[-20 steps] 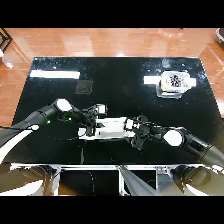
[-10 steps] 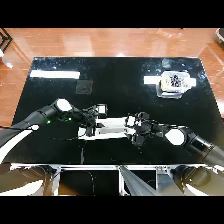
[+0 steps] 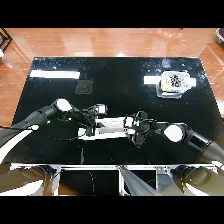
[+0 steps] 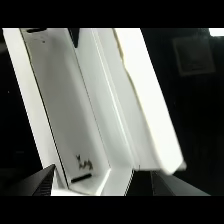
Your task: Fold the box and place the chain.
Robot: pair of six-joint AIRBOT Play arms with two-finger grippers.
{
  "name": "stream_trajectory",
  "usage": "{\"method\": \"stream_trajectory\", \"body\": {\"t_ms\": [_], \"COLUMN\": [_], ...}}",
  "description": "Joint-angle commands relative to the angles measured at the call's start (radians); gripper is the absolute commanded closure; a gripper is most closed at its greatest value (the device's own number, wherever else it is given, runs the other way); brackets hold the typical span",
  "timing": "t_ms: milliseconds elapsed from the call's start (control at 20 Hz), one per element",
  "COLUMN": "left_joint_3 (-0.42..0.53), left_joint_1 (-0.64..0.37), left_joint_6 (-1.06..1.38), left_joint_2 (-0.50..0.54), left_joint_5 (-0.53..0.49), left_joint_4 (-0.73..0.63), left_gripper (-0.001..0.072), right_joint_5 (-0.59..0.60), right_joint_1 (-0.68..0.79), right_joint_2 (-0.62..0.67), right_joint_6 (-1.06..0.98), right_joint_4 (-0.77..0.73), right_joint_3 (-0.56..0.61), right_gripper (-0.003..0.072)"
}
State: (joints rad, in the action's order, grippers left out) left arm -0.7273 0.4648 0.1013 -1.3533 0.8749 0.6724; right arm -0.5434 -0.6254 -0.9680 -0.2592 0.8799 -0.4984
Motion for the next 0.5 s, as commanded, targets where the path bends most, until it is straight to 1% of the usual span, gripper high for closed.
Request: {"method": "stream_trajectory", "body": {"t_ms": [0,150,300,450], "left_joint_3": [-0.001,-0.001,-0.001,-0.001], "left_joint_1": [0.000,0.000,0.000,0.000], "left_joint_6": [0.000,0.000,0.000,0.000], "left_joint_2": [0.000,0.000,0.000,0.000], "left_joint_5": [0.000,-0.003,-0.002,-0.001], "left_joint_4": [0.000,0.000,0.000,0.000], "left_gripper": [0.0693,0.0693,0.0693,0.0693], "right_joint_5": [-0.084,-0.192,-0.214,-0.216], "right_joint_1": [0.047,0.089,0.087,0.088], "right_joint_2": [-0.051,-0.089,-0.121,-0.140], "right_joint_6": [0.179,0.248,0.338,0.402], "right_joint_4": [-0.169,-0.228,-0.305,-0.314], "right_joint_3": [-0.046,-0.054,-0.054,-0.052], "right_gripper": [-0.0014,-0.0014,-0.0014,-0.0013]}}
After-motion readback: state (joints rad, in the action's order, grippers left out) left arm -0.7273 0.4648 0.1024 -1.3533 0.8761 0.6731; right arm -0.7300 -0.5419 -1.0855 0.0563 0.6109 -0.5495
